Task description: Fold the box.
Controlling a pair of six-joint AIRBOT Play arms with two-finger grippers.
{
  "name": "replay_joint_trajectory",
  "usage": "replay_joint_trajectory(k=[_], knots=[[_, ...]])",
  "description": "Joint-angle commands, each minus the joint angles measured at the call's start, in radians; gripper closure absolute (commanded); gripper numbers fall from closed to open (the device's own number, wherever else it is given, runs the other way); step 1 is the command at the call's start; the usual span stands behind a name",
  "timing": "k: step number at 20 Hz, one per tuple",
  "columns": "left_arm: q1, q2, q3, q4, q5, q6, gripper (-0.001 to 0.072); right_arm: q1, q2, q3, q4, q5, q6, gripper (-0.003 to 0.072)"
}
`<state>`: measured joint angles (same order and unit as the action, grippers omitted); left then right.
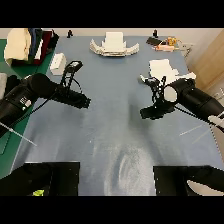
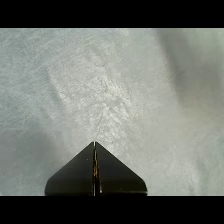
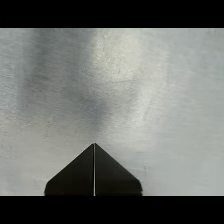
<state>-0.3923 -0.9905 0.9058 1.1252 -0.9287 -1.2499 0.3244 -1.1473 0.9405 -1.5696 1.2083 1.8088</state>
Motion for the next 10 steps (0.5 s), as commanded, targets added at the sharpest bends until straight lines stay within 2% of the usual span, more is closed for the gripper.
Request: replay_joint_trajectory(k=[1,3,4,5,7,10], knots=[[-0.001,0.0,0.0,-0.004,0.006,0.0,0.0695,0.0,-0.002,0.0,0.037,-0.018,0.001,0.0681],[-0.001,0.0,0.0,-0.004,0.022,0.0,0.0695,-0.017,-0.016,0.011,-0.04,-0.04,0.002,0.0652],[-0.001,0.0,0.0,-0.004,0.032,0.0,0.0695,-0.046,-0.035,0.035,-0.094,-0.039,0.002,0.0564],[-0.001,0.0,0.0,-0.004,0.047,0.0,0.0695,-0.087,-0.058,0.072,-0.149,-0.037,0.0,0.0561],[-0.001,0.0,0.0,-0.004,0.078,0.0,0.0695,-0.218,-0.124,0.188,-0.193,-0.035,-0.008,0.0392],[-0.001,0.0,0.0,-0.003,0.097,0.0,0.0695,-0.472,-0.283,0.428,-0.178,-0.039,-0.108,0.0383]])
